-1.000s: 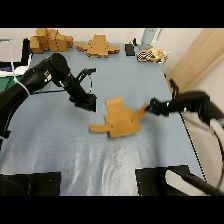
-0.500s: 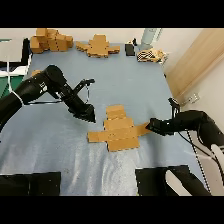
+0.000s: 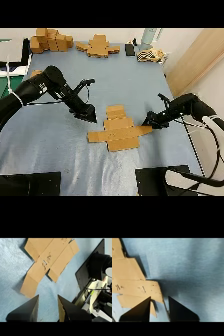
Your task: Fold the box.
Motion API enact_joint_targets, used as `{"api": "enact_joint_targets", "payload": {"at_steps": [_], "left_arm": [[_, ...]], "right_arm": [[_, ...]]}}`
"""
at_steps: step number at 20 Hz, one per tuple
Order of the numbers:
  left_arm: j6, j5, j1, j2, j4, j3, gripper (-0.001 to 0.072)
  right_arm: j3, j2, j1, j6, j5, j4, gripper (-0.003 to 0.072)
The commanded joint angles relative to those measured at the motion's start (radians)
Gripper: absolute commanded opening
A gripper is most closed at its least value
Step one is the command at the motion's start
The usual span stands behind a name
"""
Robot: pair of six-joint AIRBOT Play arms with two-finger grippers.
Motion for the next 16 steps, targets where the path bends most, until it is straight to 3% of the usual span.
{"api": "enact_joint_targets", "payload": {"at_steps": [1,5,6,8,11,16], "left_arm": [[0.002,0.000,0.000,0.001,-0.017,-0.001,0.0374],[0.017,0.011,0.000,-0.002,-0.069,0.000,0.0374],[0.015,0.018,0.000,-0.007,-0.069,0.000,0.0374],[0.016,0.042,0.000,-0.024,-0.069,0.000,0.0374],[0.069,0.063,0.008,-0.059,-0.028,-0.001,0.0374],[0.069,0.083,0.090,-0.095,0.009,-0.009,0.0380]], "right_arm": [[0.028,-0.058,0.003,-0.063,-0.079,0.019,0.0276],[0.018,-0.058,0.040,-0.072,-0.070,0.011,0.0272],[0.004,-0.058,0.066,-0.085,-0.057,0.014,0.0224],[-0.027,-0.057,0.136,-0.136,-0.014,0.061,0.0004],[-0.061,-0.016,0.240,-0.252,0.057,0.200,0.0003],[-0.247,0.213,0.444,-0.266,0.329,0.203,0.0003]]}}
